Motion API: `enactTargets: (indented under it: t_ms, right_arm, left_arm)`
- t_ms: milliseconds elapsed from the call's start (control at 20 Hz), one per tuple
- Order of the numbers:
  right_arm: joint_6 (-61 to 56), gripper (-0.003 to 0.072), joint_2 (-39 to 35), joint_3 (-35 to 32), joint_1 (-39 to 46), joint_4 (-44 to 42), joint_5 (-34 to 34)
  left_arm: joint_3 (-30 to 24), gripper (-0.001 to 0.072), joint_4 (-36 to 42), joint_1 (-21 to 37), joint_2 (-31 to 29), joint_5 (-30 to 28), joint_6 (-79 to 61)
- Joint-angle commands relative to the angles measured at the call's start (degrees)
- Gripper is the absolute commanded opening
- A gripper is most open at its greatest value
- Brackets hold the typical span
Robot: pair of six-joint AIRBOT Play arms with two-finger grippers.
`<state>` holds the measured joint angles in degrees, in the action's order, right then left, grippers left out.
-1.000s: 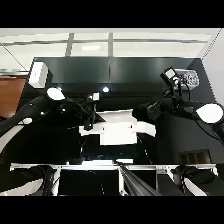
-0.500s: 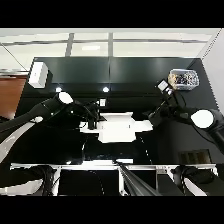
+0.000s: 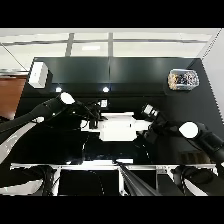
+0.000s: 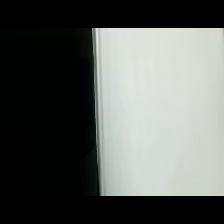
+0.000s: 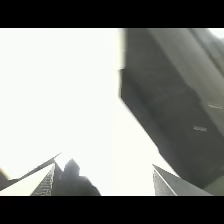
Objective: Fold the box and place the chain.
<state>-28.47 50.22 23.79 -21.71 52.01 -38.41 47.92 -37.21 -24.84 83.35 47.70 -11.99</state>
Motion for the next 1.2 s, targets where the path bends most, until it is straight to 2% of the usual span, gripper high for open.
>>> enactTargets:
  t_ms: [0, 150, 250, 450, 700, 800, 1050, 1150]
  right_arm:
    - [8.63, 0.0703, 1.86, -1.16, -2.99, -1.42, -2.58]
    - [14.27, 0.0703, 3.04, -1.14, -3.02, -1.70, -3.72]
    - [15.37, 0.0704, 3.56, -1.16, -3.52, -5.44, -0.07]
    - [17.33, 0.0703, 4.74, -1.16, -4.44, -9.25, 1.88]
    - [21.51, 0.0703, 5.14, -1.14, -9.97, -12.37, 12.81]
    - [22.73, 0.0703, 5.14, -0.37, -9.79, -12.35, 12.02]
    - [25.62, 0.0703, 5.14, 4.07, -4.81, -12.52, 3.56]
    - [27.54, 0.0703, 5.29, 4.92, -3.48, -13.55, 2.21]
  left_arm:
    - [-0.02, 0.0026, -0.28, -0.02, 0.02, -0.74, -0.15]
    - [-0.02, 0.0026, -0.28, -0.02, 0.02, -0.70, -0.15]
    - [-0.02, 0.0026, -0.26, -0.02, 0.02, -0.66, -0.11]
    - [-0.02, 0.0026, -0.26, -0.04, 0.02, -0.24, -0.11]
    - [-0.02, 0.0026, -0.26, -0.02, 0.02, 0.35, -0.13]
    - [-0.02, 0.0026, -0.26, -0.04, 0.02, 0.72, -0.11]
    - [-0.02, 0.0026, -0.26, -0.02, 0.02, 0.83, -0.11]
    - [-0.02, 0.0026, -0.26, -0.02, 0.02, 0.83, -0.13]
